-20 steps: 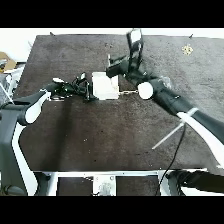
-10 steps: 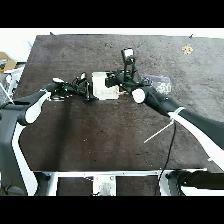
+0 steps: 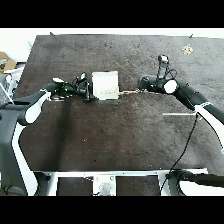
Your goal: Fold the box and place the chain.
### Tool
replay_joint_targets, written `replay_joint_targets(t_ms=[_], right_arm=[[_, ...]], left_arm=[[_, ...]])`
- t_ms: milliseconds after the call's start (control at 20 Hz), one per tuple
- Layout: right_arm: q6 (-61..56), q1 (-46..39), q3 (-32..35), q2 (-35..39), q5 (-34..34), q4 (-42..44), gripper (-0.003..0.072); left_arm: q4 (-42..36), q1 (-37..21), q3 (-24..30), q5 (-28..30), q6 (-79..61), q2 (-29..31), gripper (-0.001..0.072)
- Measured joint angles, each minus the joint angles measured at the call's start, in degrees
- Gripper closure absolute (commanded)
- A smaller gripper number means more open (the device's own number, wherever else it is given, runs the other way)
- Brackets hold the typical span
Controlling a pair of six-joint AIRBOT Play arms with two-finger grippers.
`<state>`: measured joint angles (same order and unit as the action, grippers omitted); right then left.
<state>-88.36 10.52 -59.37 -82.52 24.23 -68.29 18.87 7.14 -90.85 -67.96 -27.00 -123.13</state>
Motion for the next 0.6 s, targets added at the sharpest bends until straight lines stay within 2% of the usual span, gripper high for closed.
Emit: replay_joint_targets(t_ms=[400, 450, 600], right_arm=[[-1.33, -2.23, -0.04, -8.22, -4.48, 5.49, 0.0384], [-1.40, -2.23, -0.35, -8.90, -4.92, 5.86, 0.0477], [-1.42, -2.21, -1.36, -10.23, -6.56, 6.80, 0.0469]], left_arm=[[-0.02, 0.00, 0.00, 0.00, 0.02, 0.00, 0.0424], [0.00, 0.00, 0.00, 0.00, 0.00, 0.00, 0.0424], [0.00, 0.00, 0.00, 0.00, 0.02, 0.00, 0.0424]])
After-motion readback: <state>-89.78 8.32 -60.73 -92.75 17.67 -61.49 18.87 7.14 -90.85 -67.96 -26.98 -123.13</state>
